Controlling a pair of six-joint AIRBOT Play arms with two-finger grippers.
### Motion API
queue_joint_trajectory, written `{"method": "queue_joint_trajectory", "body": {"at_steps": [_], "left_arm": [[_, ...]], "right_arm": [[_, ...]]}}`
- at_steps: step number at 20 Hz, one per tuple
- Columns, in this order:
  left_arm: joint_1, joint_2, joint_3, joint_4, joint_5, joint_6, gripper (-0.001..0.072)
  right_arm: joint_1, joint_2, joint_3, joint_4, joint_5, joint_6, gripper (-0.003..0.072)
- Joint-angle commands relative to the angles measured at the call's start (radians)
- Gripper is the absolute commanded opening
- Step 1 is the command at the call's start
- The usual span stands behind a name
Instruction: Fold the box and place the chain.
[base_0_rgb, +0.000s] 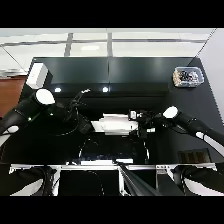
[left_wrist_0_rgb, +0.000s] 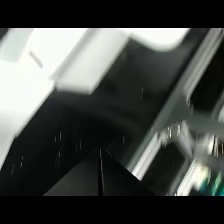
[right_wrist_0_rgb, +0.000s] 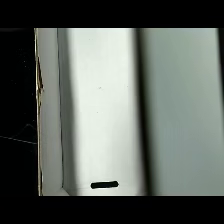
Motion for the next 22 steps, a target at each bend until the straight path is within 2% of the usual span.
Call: {"method": "queue_joint_trajectory", "body": {"at_steps": [1, 2, 6, 10, 13, 15, 19, 22], "left_arm": [[-0.040, 0.014, -0.042, -0.163, 0.195, 0.076, 0.0021], [-0.049, 0.013, -0.042, -0.198, 0.237, 0.091, 0.0021], [-0.097, -0.008, -0.040, -0.230, 0.377, 0.097, 0.0021], [-0.122, -0.051, -0.039, -0.344, 0.565, 0.196, 0.0021], [-0.116, -0.072, -0.039, -0.328, 0.690, 0.195, 0.0021], [-0.116, -0.106, -0.039, -0.321, 0.688, 0.195, 0.0021], [-0.121, -0.207, -0.039, -0.321, 0.572, 0.194, 0.0021], [-0.128, -0.241, -0.038, -0.324, 0.576, 0.194, 0.0021]], "right_arm": [[0.000, 0.000, 0.000, 0.000, 0.001, 0.000, 0.0283], [0.000, 0.000, 0.000, 0.000, 0.002, 0.000, 0.0231], [0.000, 0.000, 0.000, -0.002, 0.007, 0.000, 0.0229], [0.000, 0.000, 0.000, -0.002, 0.007, 0.000, 0.0229], [0.000, 0.000, 0.000, -0.002, 0.007, 0.000, 0.0228], [0.000, 0.000, 0.000, -0.002, 0.007, -0.001, 0.0229], [0.000, 0.000, 0.000, -0.002, 0.007, 0.000, 0.0228], [0.000, 0.000, 0.000, -0.002, 0.007, 0.000, 0.0228]]}}
